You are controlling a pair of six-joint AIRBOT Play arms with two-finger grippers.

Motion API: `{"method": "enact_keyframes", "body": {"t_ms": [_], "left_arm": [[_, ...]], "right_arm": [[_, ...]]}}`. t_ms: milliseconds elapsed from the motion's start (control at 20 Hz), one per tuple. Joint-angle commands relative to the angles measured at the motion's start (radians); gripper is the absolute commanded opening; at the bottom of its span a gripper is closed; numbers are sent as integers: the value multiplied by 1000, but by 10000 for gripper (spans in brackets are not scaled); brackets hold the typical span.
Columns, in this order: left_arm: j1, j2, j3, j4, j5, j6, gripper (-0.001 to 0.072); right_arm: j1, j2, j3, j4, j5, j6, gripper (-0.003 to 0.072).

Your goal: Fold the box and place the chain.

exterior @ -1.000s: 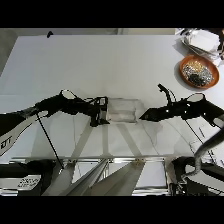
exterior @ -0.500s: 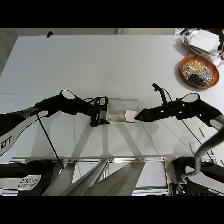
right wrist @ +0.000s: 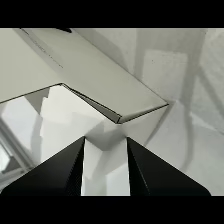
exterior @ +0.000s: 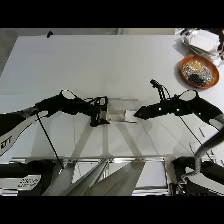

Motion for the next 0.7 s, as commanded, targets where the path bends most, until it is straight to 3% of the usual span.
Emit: {"method": "enact_keyframes", "body": {"t_ms": [0,150,400,650], "left_arm": [[0,1,0,0,0,1,274],[0,1,0,0,0,1,274],[0,1,0,0,0,1,274],[0,1,0,0,0,1,274]], "right_arm": [[71,4,59,-199,-27,176,359],[141,4,95,-322,-42,337,550],[230,4,134,-468,-54,557,547],[315,4,154,-488,-121,705,521]]}}
